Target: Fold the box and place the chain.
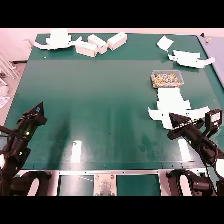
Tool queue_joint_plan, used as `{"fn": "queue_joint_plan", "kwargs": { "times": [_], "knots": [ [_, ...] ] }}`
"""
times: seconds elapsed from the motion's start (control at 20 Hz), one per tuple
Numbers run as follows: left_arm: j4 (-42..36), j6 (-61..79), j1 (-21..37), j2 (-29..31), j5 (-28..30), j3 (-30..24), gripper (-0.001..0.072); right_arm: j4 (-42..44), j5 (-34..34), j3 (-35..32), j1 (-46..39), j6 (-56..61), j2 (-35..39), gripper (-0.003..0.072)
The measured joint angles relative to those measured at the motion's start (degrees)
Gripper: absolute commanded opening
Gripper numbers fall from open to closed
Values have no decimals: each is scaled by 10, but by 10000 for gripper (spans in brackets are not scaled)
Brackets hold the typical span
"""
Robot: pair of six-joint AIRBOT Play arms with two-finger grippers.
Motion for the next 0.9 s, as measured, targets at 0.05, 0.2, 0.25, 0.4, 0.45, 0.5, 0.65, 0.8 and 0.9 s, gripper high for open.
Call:
{"fn": "queue_joint_plan", "kwargs": {
  "times": [0.05, 0.2, 0.25, 0.4, 0.45, 0.5, 0.65, 0.8, 0.9],
  "knots": [
    [0, 0, 0, 0, 0, 0, 21, 0, 0, 0, 0, 0, 0, 10],
    [0, 0, 0, 0, 0, 0, 21, 0, 0, 0, 0, 0, 0, 10],
    [0, 0, 0, 0, 0, 0, 21, 0, 0, 0, 0, 0, 0, 10],
    [0, 0, 0, 0, 0, 0, 21, 0, 0, 0, 0, 0, 0, 10],
    [0, 0, 0, 0, 0, 0, 21, 0, 0, 0, 0, 0, 0, 10],
    [0, 0, 0, 0, 0, 0, 20, 0, 0, 0, 0, 0, 0, 10],
    [0, 0, 0, 0, 0, 0, 21, 0, 0, 0, 0, 0, 0, 10],
    [0, 0, 0, 0, 0, 0, 21, 0, 0, 0, 0, 0, 0, 10],
    [0, 0, 0, 0, 0, 0, 21, 6, 0, 0, 0, 0, 0, 11]
  ]
}}
